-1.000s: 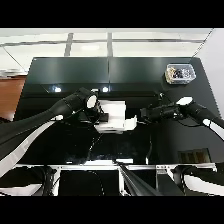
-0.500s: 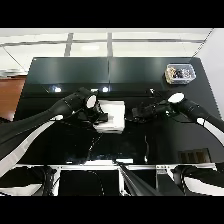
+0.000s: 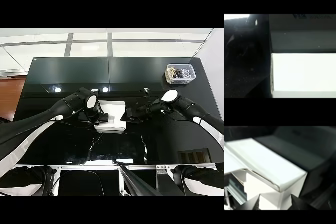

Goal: Fold the box and place the chain.

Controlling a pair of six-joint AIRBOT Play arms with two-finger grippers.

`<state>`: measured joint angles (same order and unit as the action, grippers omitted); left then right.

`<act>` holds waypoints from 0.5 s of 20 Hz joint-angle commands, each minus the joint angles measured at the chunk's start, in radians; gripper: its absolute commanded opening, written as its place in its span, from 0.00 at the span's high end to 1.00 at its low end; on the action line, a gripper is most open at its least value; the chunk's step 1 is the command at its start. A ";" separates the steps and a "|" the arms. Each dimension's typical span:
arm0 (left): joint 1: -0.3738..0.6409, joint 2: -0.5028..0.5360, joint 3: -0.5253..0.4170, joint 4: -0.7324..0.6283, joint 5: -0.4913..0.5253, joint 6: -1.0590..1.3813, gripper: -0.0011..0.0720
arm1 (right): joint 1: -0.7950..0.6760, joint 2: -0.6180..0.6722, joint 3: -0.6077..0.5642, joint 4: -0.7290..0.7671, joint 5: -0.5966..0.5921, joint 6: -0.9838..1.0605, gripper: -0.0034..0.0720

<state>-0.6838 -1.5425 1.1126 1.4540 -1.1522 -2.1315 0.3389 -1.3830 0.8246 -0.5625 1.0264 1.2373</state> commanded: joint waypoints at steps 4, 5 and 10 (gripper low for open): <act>0.001 0.000 0.001 0.000 0.000 0.000 0.95 | 0.128 0.000 0.074 -0.255 -0.055 0.359 0.37; 0.001 0.000 0.001 0.000 0.000 0.000 0.95 | 0.155 0.000 0.101 -0.307 -0.069 0.419 0.37; 0.001 0.000 0.001 0.000 0.000 0.000 0.95 | 0.265 -0.002 0.202 -0.571 -0.077 0.732 0.48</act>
<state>-0.6838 -1.5425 1.1126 1.4536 -1.1519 -2.1334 0.5446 -1.3842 0.9783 -0.9527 0.9653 1.7473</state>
